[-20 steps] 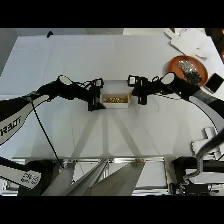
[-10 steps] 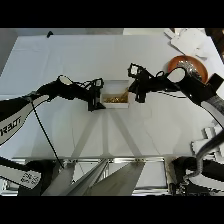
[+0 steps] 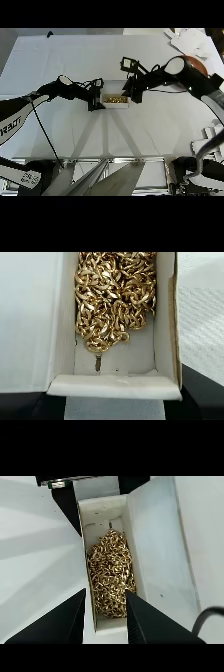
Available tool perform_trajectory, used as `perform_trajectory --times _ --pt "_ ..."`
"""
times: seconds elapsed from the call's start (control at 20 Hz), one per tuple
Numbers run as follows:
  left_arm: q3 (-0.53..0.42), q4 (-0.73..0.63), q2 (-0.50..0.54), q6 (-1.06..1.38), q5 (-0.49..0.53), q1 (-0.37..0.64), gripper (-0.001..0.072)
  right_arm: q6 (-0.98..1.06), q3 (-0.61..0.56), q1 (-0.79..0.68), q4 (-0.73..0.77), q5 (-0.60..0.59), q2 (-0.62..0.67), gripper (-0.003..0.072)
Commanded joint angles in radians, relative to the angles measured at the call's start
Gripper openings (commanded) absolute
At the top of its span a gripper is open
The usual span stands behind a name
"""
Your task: Fold the box and place the chain.
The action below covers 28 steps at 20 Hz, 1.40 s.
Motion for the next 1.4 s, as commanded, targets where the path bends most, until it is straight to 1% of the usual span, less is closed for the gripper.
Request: perform_trajectory --times 0.0,0.1,0.15,0.25,0.3,0.4,0.6,0.8,0.95,1.0,1.1,1.2,1.35 --pt "0.000 0.001 0.000 0.000 0.000 0.000 0.0113 0.290 0.258 0.002 -0.133 0.185 -0.119 0.0264" --pt "0.000 0.000 0.000 0.000 0.000 0.000 0.0113 0.401 0.401 0.002 -0.097 0.223 -0.217 0.0215" --pt "0.000 0.000 0.000 0.000 0.000 0.000 0.0113 0.435 0.462 0.000 -0.065 0.234 -0.264 0.0215" --pt "0.000 0.000 0.000 0.000 0.000 0.000 0.0113 0.489 0.543 -0.009 -0.021 0.223 -0.341 0.0215" --pt "0.000 0.000 0.000 0.000 0.000 0.000 0.0113 0.512 0.559 -0.013 -0.010 0.203 -0.371 0.0215" --pt "0.000 0.001 0.000 0.000 0.000 0.000 0.0113 0.529 0.560 -0.022 -0.013 0.188 -0.426 0.0215" --pt "0.000 0.000 0.000 0.000 0.000 0.000 0.0113 0.510 0.560 -0.019 0.013 0.318 -0.502 0.0215" --pt "0.000 0.000 0.000 0.000 0.000 0.000 0.0113 0.425 0.559 -0.008 0.044 0.393 -0.492 0.0217" --pt "0.000 0.000 0.000 0.000 0.000 0.000 0.0113 0.359 0.557 0.020 0.029 0.390 -0.466 0.0236" --pt "0.000 0.001 0.000 0.000 0.000 0.000 0.0113 0.343 0.554 0.031 0.019 0.382 -0.455 0.0242" --pt "0.000 0.000 0.000 0.000 0.000 0.000 0.0113 0.344 0.522 0.041 0.002 0.324 -0.429 0.0244" --pt "0.000 0.001 0.000 0.000 0.000 0.000 0.0113 0.343 0.447 0.051 -0.030 0.233 -0.381 0.0298" --pt "0.000 0.000 0.000 0.000 0.000 0.000 0.0113 0.283 0.315 0.071 -0.096 0.106 -0.301 0.0298"
